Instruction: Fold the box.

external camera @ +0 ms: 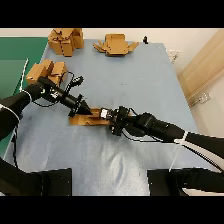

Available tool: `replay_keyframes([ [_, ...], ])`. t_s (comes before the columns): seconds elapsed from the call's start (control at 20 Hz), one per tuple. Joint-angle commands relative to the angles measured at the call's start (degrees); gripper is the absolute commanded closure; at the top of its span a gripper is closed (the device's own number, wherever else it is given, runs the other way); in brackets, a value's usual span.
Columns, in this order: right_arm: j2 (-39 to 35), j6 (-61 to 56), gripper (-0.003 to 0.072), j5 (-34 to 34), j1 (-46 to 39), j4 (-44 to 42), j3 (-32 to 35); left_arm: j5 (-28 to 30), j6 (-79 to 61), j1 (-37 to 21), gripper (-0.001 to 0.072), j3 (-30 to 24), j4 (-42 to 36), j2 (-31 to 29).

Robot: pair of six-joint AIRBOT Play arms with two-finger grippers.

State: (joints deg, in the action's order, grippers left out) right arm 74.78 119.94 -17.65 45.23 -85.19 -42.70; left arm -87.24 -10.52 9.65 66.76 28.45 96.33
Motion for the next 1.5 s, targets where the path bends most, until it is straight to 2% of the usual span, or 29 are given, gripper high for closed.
replay_keyframes([
  [0.0,1.11,8.26,0.0148,-0.68,-0.28,-4.20,-0.26,2.12,-0.15,0.00,0.0699,0.00,-0.15,-0.04],
  [0.2,3.19,8.24,0.0148,-1.84,-0.79,-5.09,-4.02,4.68,-0.13,0.00,0.0699,0.00,-0.42,-0.04],
  [0.4,6.32,9.57,0.0148,-11.54,-2.86,-9.66,-10.23,4.76,-0.15,-0.07,0.0696,0.00,-0.57,-0.04],
  [0.75,6.71,22.45,0.0148,-20.90,-5.99,-25.68,-12.00,5.88,-0.13,-0.11,0.0695,0.02,-0.59,-0.04],
  [1.2,7.17,23.06,0.0147,-19.71,-5.99,-23.17,-12.00,6.25,-0.13,-0.11,0.0695,0.07,-0.57,-0.04],
  [1.35,7.17,23.06,0.0144,-17.14,-5.99,-22.23,-12.00,6.12,-0.13,-0.11,0.0695,0.07,-0.59,-0.04],
  [1.4,7.17,23.06,0.0074,-15.72,-5.99,-21.31,-12.00,6.12,-0.13,-0.11,0.0695,0.07,-0.59,-0.04],
  [1.45,7.17,23.06,0.0074,-14.12,-5.99,-20.11,-12.00,6.12,-0.13,-0.11,0.0695,0.07,-0.57,-0.04],
])
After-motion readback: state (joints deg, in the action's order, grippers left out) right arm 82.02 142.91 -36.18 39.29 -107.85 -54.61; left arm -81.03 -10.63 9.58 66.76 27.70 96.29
